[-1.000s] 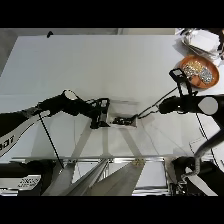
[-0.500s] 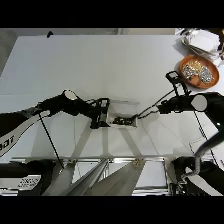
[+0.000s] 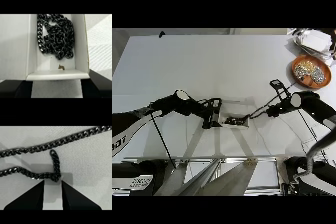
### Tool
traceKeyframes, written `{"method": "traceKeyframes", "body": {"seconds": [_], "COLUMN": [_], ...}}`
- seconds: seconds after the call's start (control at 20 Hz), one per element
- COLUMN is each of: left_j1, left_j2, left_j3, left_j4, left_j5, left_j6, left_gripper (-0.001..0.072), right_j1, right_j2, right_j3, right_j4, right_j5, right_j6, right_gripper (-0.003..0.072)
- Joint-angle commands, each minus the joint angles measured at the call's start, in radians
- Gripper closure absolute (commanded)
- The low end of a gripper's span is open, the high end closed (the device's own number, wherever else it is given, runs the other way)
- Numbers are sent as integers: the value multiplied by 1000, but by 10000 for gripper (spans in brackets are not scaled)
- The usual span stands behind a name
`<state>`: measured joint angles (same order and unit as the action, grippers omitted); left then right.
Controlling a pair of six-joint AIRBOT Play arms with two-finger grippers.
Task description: Fold the box and place the chain.
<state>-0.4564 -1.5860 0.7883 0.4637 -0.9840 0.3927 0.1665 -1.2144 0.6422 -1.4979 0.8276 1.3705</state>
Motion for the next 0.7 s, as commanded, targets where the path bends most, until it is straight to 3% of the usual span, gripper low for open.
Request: {"method": "traceKeyframes", "body": {"seconds": [0.0, 0.1, 0.25, 0.4, 0.65], "left_j1": [0, 0, 0, 0, 0], "left_j2": [0, 0, 0, 0, 0], "left_j3": [1, 1, 1, 1, 1], "left_j4": [0, 0, 0, 0, -1], "left_j5": [0, 0, 0, 0, 0], "left_j6": [0, 0, 0, 0, 0], "left_gripper": [366, 366, 366, 366, 366], "right_j1": [0, 0, 1, 0, 1], "right_j2": [-31, -31, -27, 8, 22], "right_j3": [0, 0, 0, 0, 0], "right_j4": [-22, -21, -16, -5, 16], "right_j5": [-11, -29, -40, -34, -13], "right_j6": [19, 19, 20, 20, 20], "right_gripper": [466, 506, 499, 432, 421]}}
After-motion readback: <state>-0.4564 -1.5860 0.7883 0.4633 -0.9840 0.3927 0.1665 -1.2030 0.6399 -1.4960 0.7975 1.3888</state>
